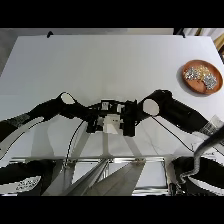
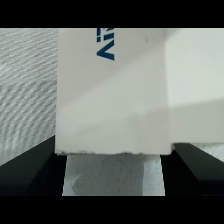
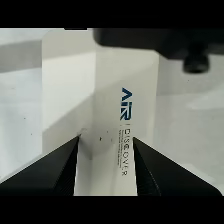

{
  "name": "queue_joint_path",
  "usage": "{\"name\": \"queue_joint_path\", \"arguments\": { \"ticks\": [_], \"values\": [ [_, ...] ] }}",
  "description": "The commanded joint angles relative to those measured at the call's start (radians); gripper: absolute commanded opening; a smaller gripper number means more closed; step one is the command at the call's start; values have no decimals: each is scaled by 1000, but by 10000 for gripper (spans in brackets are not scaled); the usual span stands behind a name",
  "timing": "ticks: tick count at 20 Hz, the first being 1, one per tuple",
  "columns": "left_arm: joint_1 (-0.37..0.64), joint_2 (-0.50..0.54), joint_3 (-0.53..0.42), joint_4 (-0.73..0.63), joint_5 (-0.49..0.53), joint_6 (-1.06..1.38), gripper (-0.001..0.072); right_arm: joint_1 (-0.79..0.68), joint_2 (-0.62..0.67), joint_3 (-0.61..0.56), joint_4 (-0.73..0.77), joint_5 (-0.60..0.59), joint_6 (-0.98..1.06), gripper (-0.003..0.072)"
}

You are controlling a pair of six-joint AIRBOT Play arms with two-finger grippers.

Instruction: Fold the box and place the chain.

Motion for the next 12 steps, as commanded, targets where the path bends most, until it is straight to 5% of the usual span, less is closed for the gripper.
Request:
{"name": "queue_joint_path", "arguments": {
  "ticks": [1,12],
  "values": [
    [1,0,0,0,0,-1,212,6,1,0,5,2,0,344],
    [1,0,0,0,0,-1,212,6,1,-15,-67,-56,78,314]
  ]
}}
